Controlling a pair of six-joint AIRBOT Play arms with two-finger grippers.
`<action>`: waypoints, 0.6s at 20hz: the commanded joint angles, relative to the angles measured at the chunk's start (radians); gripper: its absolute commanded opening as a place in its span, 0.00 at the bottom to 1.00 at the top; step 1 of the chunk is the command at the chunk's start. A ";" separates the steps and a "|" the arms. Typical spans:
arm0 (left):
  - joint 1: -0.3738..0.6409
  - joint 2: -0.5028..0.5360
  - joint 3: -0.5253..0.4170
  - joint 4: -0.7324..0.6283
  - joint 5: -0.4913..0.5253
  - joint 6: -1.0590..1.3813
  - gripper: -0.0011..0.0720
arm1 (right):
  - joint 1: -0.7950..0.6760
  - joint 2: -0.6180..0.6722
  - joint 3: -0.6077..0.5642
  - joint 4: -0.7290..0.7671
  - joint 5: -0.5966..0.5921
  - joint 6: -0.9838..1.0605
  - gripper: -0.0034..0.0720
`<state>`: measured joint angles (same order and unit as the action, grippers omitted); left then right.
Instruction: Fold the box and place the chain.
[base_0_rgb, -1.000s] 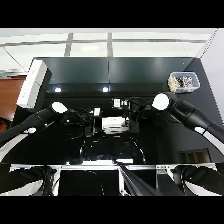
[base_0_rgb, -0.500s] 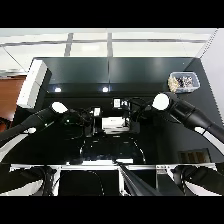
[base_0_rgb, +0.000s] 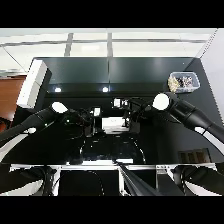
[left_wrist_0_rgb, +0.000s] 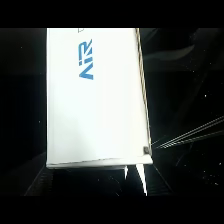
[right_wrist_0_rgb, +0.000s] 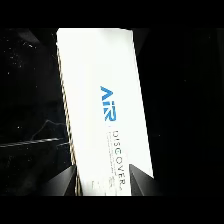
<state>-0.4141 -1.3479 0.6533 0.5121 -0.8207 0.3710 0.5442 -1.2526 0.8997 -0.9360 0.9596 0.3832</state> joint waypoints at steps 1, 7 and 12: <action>-0.001 -0.001 0.000 0.000 0.000 0.000 0.66 | 0.001 -0.001 -0.001 -0.002 -0.002 0.002 0.54; -0.001 -0.001 0.000 0.000 0.000 0.000 0.66 | 0.001 -0.005 -0.023 -0.004 -0.012 0.002 0.54; -0.001 -0.001 0.000 0.000 0.000 0.000 0.66 | 0.000 -0.004 -0.022 -0.007 -0.028 0.003 0.54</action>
<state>-0.4141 -1.3483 0.6533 0.5121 -0.8204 0.3698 0.5449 -1.2572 0.8795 -0.9390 0.9394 0.3847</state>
